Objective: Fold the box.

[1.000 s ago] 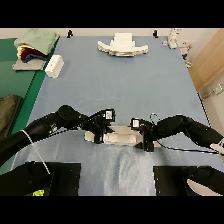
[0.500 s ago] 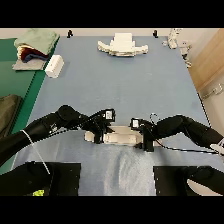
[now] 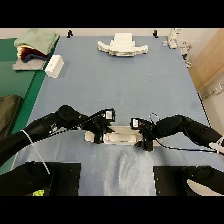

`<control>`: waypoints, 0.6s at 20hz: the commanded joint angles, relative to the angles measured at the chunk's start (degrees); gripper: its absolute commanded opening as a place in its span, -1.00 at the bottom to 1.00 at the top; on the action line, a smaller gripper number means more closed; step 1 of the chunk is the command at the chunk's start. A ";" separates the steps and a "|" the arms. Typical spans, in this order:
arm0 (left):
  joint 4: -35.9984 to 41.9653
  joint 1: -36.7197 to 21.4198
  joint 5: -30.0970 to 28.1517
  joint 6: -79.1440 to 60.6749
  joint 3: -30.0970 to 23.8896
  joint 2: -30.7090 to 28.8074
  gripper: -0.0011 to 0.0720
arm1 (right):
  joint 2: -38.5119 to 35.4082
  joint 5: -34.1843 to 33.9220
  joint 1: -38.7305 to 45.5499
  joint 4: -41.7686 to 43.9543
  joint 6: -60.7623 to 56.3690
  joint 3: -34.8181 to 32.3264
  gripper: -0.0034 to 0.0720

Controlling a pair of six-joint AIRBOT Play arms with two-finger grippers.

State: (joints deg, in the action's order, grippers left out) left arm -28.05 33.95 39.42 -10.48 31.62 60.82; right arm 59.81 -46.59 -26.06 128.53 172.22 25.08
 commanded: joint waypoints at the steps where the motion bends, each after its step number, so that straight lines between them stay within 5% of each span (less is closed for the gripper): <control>1: -0.02 -0.02 0.04 -0.02 0.07 -0.07 -0.93 | 0.09 -0.35 0.00 -0.11 -0.09 0.09 0.57; 12: -0.02 -0.02 0.04 -0.02 0.07 -0.07 -0.92 | -0.94 -0.61 0.00 -0.13 -0.13 0.09 0.57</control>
